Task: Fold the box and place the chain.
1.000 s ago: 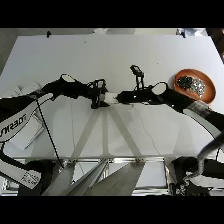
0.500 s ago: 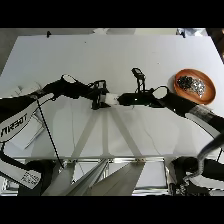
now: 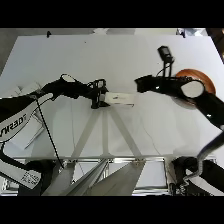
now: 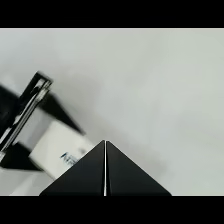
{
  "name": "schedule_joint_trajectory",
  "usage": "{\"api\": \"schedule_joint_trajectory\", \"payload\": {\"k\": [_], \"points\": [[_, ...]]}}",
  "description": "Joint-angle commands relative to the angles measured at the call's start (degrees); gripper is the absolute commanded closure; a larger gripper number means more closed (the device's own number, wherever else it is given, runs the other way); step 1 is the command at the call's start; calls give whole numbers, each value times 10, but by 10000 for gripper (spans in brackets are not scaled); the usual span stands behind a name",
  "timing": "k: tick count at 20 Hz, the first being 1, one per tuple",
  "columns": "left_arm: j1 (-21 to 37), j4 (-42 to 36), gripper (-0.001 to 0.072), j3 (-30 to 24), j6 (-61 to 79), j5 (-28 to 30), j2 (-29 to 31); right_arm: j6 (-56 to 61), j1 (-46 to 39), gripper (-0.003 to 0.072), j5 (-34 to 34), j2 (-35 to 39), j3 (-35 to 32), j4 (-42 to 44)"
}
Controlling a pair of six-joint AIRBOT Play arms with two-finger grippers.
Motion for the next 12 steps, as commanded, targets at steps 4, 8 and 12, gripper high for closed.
{"api": "schedule_joint_trajectory", "payload": {"k": [4, 8, 12], "points": [[0, 1, 197, 0, 1, -1, 0, 138, -104, 669, 83, 71, 0, -338], [-1, 0, 197, 0, 1, -1, 0, 136, -117, 669, 159, 71, 0, -452], [-3, 0, 205, 0, -1, -11, 0, 137, -117, 668, 159, 71, 0, -451]]}}
